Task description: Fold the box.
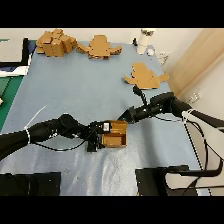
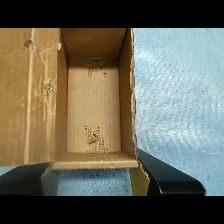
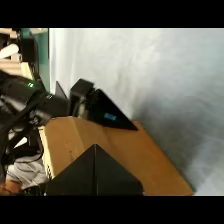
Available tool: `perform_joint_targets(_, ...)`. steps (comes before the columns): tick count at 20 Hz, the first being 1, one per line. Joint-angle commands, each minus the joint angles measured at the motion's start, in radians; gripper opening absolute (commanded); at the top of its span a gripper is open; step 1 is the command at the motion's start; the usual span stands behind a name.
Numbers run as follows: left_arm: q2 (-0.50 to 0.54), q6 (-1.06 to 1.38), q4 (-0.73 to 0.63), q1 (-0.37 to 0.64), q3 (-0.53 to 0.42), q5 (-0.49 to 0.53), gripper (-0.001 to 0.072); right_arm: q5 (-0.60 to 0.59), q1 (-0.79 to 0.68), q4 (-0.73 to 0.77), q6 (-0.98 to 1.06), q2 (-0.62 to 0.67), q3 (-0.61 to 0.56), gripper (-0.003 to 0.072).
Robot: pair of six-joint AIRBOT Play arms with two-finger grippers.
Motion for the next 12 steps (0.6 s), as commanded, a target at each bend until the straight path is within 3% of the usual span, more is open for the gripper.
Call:
perform_joint_targets(1,0.0,0.0,0.0,0.0,0.001,0.0,0.0529,0.045,0.083,-0.024,-0.072,0.135,-0.08,0.0002)
perform_joint_targets(8,0.0,0.0,0.0,0.0,0.001,0.0,0.0529,0.437,0.335,-0.401,-0.027,0.439,-0.185,0.0003)
perform_joint_targets(12,0.0,0.0,0.0,0.0,0.001,0.0,0.0528,0.585,0.473,-0.623,0.01,0.549,-0.202,0.0003)
